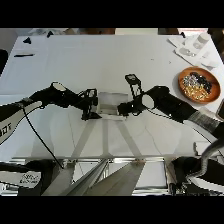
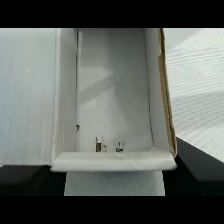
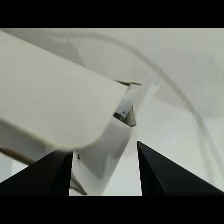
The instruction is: Fold the box and place the chain.
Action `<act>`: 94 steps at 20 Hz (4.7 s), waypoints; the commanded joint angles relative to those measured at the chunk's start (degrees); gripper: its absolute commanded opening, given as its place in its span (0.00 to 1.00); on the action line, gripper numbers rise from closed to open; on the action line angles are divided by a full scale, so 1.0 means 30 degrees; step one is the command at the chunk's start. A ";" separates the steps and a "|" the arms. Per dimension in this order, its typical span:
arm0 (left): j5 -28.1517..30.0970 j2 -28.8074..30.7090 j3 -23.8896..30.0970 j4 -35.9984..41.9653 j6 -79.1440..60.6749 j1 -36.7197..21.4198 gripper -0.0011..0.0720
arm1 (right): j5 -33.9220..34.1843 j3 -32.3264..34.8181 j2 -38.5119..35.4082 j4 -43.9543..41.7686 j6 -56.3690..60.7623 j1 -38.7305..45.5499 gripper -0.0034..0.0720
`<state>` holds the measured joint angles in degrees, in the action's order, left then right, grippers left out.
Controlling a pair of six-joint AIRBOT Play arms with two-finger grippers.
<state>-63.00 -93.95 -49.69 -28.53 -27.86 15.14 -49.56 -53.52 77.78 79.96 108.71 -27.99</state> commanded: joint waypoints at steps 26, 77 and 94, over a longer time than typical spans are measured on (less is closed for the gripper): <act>0.0000 -0.0007 -0.0007 0.0007 0.0007 -0.0007 0.45 | -0.4546 -0.4816 0.4575 0.6266 1.0156 -0.2790 0.55; 0.0000 -0.0007 -0.0007 0.0007 0.0000 -0.0007 0.45 | -0.5719 -0.4911 -0.4284 0.9530 -0.0925 1.1963 0.79; 0.0000 -0.0007 -0.0007 0.0007 0.0000 -0.0007 0.45 | 0.0138 -0.4911 0.6091 0.3249 -0.5282 1.8637 0.87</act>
<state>-63.02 -93.97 -49.69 -28.49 -27.86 15.11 -50.22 -68.20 92.38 90.39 93.38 28.16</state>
